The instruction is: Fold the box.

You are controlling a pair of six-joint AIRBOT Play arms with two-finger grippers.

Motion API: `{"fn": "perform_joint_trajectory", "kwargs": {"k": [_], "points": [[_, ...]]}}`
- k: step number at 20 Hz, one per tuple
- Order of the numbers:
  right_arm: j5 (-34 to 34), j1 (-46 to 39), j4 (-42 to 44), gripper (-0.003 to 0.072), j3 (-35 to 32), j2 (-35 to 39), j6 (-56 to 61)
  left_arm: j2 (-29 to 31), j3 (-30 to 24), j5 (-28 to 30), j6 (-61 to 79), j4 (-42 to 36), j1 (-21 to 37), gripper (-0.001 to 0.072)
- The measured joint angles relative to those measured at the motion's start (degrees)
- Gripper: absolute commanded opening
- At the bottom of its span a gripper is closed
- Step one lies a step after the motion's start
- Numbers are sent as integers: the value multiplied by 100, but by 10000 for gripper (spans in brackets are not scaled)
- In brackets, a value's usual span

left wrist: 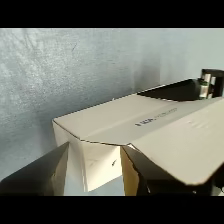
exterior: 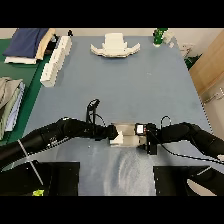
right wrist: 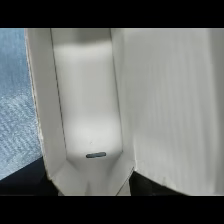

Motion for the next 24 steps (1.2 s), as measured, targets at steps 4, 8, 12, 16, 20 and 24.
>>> {"fn": "perform_joint_trajectory", "kwargs": {"k": [4,8,12,16,20,24], "points": [[-2,0,2,474,0,0,0,-328,573,-601,-1484,1397,-402,463],[-2,0,2,474,0,0,0,-850,1346,-1530,-2693,2686,-850,463],[-2,0,2,474,0,0,0,-1453,2039,-2452,-3407,3510,-1226,463],[-2,0,2,474,0,0,0,-2004,2485,-2892,-3705,3860,-1460,463],[0,0,0,474,0,0,0,-2347,2653,-3095,-3827,3987,-1563,462],[-2,0,2,474,0,0,0,-2511,2699,-3209,-3895,4030,-1587,340]]}}
